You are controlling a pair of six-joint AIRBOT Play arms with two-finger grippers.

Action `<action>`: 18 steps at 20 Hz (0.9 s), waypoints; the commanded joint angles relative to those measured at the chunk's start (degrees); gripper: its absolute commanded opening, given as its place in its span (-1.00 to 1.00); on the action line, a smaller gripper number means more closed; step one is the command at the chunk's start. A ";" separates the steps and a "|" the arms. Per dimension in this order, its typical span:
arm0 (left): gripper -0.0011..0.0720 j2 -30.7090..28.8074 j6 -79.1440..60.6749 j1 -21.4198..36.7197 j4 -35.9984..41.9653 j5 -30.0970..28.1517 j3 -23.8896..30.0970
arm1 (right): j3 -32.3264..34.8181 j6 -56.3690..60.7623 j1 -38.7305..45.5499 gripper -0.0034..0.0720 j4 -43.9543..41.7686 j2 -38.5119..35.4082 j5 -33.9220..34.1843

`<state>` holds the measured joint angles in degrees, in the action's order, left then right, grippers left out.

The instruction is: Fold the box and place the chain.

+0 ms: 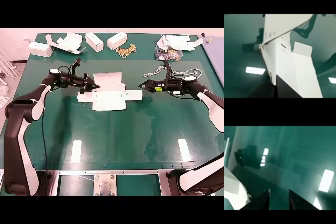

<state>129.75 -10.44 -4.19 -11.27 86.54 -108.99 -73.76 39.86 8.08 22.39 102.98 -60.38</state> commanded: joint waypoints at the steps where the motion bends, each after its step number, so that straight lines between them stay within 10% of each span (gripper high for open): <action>1: -0.93 -0.04 -2.38 -1.09 0.09 0.87 0.02 | 0.02 -1.25 0.94 -0.14 -1.01 -0.02 -0.04; 12: -0.93 -1.38 -3.54 -2.49 -2.62 -3.19 0.72 | 0.02 -4.59 1.01 -0.14 -0.96 0.00 -0.02; 18: -0.93 -9.88 -12.48 -2.49 -2.45 -14.49 14.25 | 0.02 -4.59 0.94 -0.14 -0.96 0.00 -0.02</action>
